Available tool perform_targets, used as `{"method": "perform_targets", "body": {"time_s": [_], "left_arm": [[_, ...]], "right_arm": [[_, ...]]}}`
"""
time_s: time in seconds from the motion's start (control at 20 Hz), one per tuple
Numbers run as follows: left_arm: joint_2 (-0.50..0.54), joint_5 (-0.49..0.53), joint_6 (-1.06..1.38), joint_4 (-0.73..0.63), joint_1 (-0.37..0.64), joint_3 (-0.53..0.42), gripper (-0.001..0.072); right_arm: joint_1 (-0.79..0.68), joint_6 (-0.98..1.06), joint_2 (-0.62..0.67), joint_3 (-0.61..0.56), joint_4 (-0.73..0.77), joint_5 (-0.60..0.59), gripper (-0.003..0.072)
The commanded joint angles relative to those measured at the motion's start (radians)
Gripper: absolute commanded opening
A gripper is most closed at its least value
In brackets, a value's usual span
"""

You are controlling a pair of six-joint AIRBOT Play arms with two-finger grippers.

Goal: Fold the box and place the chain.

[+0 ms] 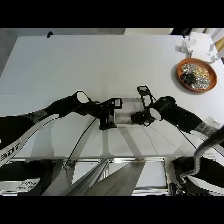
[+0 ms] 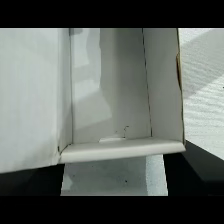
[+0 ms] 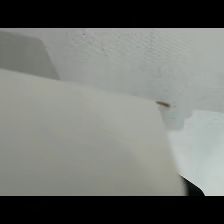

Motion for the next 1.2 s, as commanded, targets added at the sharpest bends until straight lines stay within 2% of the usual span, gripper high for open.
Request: {"method": "perform_targets", "body": {"time_s": [0.0,0.05,0.15,0.35,0.45,0.5,0.7,0.75,0.9,1.0,1.15], "left_arm": [[0.001,0.027,0.0,0.0,0.0,0.0,0.0203],[0.001,0.027,0.0,0.0,0.0,0.0,0.0203],[0.001,0.026,0.0,0.0,0.0,0.0,0.0203],[0.001,0.026,0.0,0.0,0.0,0.0,0.0203],[0.001,0.026,0.0,0.0,0.0,0.0,0.0203],[0.001,0.027,0.0,0.0,0.0,0.0,0.0203],[0.001,0.026,0.0,0.0,0.0,0.0,0.0203],[0.001,0.027,0.0,0.0,0.0,0.0,0.0203],[0.001,0.027,0.0,0.0,0.0,0.0,0.0203],[0.001,0.027,0.0,0.0,0.0,0.0,0.0203],[0.001,0.026,0.0,0.0,0.0,0.0,0.0203]], "right_arm": [[-0.001,0.019,0.002,0.0,-0.018,0.023,0.0175],[-0.001,0.019,0.002,0.0,-0.018,0.021,0.0101],[-0.001,0.019,0.002,0.0,-0.018,0.015,0.0029],[-0.001,0.019,0.002,0.0,-0.018,0.01,0.0012],[-0.001,0.019,0.002,0.0,-0.018,-0.013,0.0023],[-0.001,0.019,0.001,0.0,-0.018,-0.019,0.0065],[-0.002,0.019,-0.001,0.0,-0.018,-0.045,0.0067],[-0.002,0.019,-0.001,0.0,-0.018,-0.05,0.0111],[-0.002,0.019,-0.002,0.0,-0.018,-0.059,0.0133],[-0.002,0.019,-0.009,0.0,-0.018,-0.058,0.0198],[-0.002,0.019,-0.032,0.0,-0.017,-0.041,0.0194]]}}
